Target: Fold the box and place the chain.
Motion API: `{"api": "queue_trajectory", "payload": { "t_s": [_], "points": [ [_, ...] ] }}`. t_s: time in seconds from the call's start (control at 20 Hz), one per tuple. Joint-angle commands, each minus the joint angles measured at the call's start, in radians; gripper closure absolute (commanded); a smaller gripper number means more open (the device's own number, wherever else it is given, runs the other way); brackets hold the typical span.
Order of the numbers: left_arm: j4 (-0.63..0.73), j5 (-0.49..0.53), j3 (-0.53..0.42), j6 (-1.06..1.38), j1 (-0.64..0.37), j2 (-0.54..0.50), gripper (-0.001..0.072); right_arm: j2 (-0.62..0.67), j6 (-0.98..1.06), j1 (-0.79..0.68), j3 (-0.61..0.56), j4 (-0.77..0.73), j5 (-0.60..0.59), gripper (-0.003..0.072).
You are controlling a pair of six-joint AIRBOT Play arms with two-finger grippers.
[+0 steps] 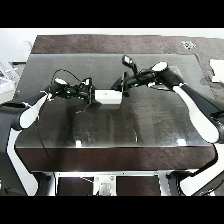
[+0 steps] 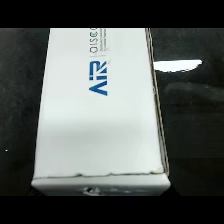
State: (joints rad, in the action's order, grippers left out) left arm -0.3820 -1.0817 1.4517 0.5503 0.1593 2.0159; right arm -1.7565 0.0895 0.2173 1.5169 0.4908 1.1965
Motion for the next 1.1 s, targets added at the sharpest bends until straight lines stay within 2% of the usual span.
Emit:
{"api": "queue_trajectory", "payload": {
  "t_s": [0.0, 0.15, 0.35, 0.6, 0.75, 1.05],
  "points": [
    [0.000, -0.001, 0.000, 0.000, 0.000, 0.001, 0.0181, 0.123, 0.175, -0.025, -0.019, 0.052, 0.000, 0.0678],
    [0.000, -0.003, 0.000, 0.000, 0.000, 0.001, 0.0181, 0.261, 0.267, -0.082, -0.137, 0.076, -0.021, 0.0679],
    [0.031, -0.003, 0.000, 0.000, 0.000, 0.001, 0.0182, 0.434, 0.323, -0.166, -0.366, 0.076, -0.126, 0.0679],
    [0.031, -0.003, 0.000, 0.000, 0.000, 0.001, 0.0182, 0.536, 0.350, -0.249, -0.612, 0.075, -0.161, 0.0678],
    [0.050, -0.001, 0.000, 0.000, 0.000, 0.001, 0.0181, 0.542, 0.360, -0.274, -0.676, 0.075, -0.161, 0.0678],
    [0.057, -0.011, 0.000, 0.000, 0.000, 0.000, 0.0184, 0.542, 0.371, -0.277, -0.683, 0.074, -0.161, 0.0677]
  ]
}}
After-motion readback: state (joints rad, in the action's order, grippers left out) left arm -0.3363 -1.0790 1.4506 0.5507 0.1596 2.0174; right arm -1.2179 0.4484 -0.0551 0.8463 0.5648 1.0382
